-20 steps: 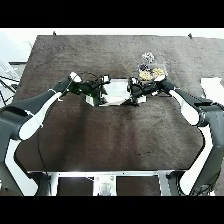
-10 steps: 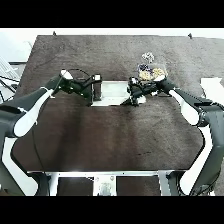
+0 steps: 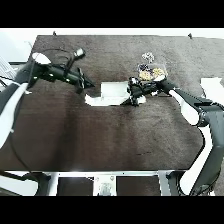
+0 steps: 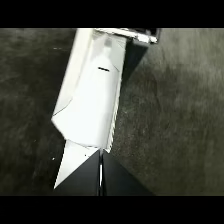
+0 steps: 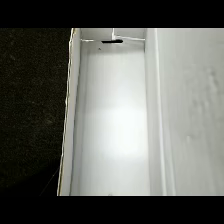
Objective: Fold the box and place the chain.
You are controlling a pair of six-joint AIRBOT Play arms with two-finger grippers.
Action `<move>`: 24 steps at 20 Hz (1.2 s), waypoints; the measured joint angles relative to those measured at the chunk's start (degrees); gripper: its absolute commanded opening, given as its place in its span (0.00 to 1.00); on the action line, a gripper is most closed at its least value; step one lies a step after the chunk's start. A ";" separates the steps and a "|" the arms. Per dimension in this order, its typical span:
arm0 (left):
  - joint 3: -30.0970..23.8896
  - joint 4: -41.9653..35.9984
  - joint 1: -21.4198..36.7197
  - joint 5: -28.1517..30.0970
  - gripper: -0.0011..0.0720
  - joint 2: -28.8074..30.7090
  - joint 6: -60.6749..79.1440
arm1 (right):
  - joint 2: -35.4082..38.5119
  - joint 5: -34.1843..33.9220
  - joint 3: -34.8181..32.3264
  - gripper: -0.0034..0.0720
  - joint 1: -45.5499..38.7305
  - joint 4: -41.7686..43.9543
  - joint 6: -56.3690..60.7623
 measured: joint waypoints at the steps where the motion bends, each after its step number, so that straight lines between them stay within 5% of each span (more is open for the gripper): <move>1: -0.81 0.00 1.16 1.66 0.03 1.57 -5.09 | 0.00 0.00 0.00 0.70 0.00 0.00 0.00; 6: -6.45 0.63 6.84 5.16 0.04 6.03 -28.11 | 0.00 0.04 0.00 0.70 0.00 -0.02 -0.02; 12: -12.94 2.03 9.81 6.38 0.04 6.84 -38.56 | 0.00 0.09 0.00 0.70 0.00 -0.02 -0.04; 24: -16.50 0.79 5.38 13.38 0.04 -5.60 -43.85 | 0.00 0.13 0.00 0.70 0.00 -0.02 -0.04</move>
